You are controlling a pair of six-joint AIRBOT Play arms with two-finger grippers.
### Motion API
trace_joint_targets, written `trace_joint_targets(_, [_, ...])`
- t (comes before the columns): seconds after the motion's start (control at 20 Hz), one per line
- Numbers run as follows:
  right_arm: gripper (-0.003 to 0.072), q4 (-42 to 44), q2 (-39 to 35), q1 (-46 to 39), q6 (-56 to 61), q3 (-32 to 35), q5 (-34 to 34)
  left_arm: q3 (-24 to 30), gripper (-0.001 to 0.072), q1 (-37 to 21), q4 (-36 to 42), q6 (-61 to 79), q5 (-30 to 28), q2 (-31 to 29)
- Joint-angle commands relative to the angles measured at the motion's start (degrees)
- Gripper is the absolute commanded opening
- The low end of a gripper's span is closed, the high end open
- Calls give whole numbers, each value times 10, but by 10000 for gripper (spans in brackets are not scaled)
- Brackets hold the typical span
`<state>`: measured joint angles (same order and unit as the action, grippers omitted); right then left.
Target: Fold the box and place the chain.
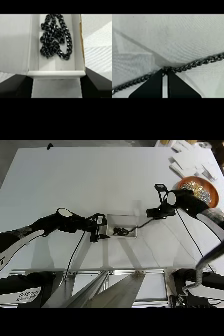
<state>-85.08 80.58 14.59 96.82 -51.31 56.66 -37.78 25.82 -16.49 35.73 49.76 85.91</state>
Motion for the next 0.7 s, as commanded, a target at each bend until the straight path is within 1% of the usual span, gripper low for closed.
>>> trace_joint_targets(0.0, [16, -6, -51, 9, -44, -1, 17, 0, 70, 0, 0, 0, 0, 0])
trace_joint_targets(0.2, [16, 5, -149, 44, -59, -1, 50, 0, 70, 0, 0, 0, 0, 0])
trace_joint_targets(0.3, [16, 22, -201, 73, -59, -1, 59, 0, 70, 0, 0, 0, 0, 0])
trace_joint_targets(0.4, [16, 57, -243, 103, -59, -1, 59, 0, 70, 0, 0, 0, 0, 0])
trace_joint_targets(0.55, [16, 125, -282, 151, -58, -1, 50, 0, 70, 0, 0, 0, 2, 0])
trace_joint_targets(0.65, [16, 156, -286, 183, -58, -1, 48, 0, 70, 0, 0, 0, 2, 0])
